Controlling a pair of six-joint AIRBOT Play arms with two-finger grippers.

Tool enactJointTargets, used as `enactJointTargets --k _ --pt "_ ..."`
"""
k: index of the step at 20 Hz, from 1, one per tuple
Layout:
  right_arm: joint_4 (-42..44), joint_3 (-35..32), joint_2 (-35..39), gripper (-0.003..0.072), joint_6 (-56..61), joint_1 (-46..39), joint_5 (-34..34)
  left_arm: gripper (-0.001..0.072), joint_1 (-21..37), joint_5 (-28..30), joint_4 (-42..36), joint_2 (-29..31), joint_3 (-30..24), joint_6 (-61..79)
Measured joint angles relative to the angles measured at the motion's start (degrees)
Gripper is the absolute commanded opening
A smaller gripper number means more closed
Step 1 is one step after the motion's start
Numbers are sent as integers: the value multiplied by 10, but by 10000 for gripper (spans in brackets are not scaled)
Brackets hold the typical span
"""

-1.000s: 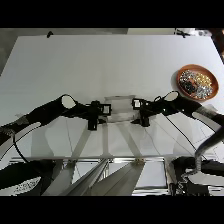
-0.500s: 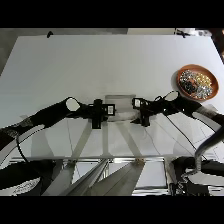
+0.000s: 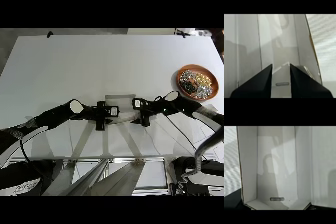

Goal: Fold the box and place the chain.

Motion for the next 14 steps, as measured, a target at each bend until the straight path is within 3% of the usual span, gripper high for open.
enactJointTargets --k 6,8,14 --pt "0 0 0 534 1 0 0 242 1 -10 7 15 -1 -15" --pt "0 0 0 534 1 0 0 5 7 -24 7 39 -1 -40" --pt "1 0 0 534 1 0 0 2 79 -109 67 137 -7 -238"
